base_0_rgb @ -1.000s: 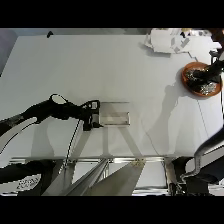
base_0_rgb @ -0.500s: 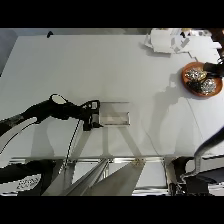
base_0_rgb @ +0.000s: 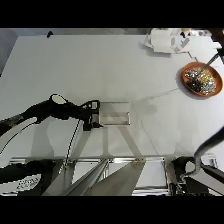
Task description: Fold the box and place the chain.
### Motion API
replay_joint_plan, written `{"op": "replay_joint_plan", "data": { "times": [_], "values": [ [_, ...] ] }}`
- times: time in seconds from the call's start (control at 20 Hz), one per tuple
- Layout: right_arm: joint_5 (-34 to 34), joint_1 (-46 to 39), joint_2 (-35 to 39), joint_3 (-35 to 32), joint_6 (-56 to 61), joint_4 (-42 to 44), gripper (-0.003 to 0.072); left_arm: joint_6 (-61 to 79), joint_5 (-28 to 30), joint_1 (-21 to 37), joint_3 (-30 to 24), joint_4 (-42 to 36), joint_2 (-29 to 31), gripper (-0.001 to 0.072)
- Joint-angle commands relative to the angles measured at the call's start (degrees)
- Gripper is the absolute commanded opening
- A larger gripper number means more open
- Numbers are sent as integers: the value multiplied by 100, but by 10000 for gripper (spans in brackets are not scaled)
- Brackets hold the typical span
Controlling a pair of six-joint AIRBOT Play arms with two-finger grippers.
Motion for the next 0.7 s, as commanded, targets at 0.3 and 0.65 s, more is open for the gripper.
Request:
{"op": "replay_joint_plan", "data": {
  "times": [0.3,0.65],
  "values": [
    [693,2734,1316,-4,505,153,19,0,2,-2,-2,0,4,210],
    [431,4723,1307,-179,1086,-55,19,0,2,-2,-2,0,4,210]
  ]
}}
